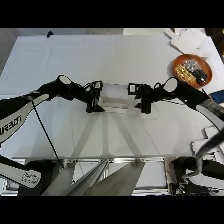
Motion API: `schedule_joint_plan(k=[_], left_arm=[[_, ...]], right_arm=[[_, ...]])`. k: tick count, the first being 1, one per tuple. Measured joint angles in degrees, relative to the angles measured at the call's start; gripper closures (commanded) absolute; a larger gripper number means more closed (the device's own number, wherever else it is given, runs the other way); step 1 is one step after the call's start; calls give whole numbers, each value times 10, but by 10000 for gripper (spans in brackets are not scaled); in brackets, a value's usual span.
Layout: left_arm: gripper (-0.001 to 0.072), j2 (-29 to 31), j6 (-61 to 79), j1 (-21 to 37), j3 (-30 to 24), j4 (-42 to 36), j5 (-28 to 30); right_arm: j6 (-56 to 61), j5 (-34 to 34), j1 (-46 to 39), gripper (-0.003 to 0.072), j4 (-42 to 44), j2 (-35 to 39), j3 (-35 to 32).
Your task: Fold the box and place the chain.
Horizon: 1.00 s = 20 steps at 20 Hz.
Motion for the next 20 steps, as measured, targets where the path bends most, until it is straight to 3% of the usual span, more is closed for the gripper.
schedule_joint_plan(k=[3, 5, 15, 18, 20], left_arm=[[330, 0, 0, 0, 0, 0, 0], [330, 0, 0, 0, 0, 0, 0], [330, 0, 0, 0, 0, 0, 0], [330, 0, 0, 0, 0, 0, 0], [330, 0, 0, 0, 0, 0, 0]], right_arm=[[-44, -2, 0, 310, 46, -13, 0], [-66, -2, 0, 401, 72, -16, 0], [-126, 37, 3, 411, 106, -20, 0], [-136, 38, 3, 469, 108, -20, 0], [-140, 34, 3, 469, 111, -21, 0]])
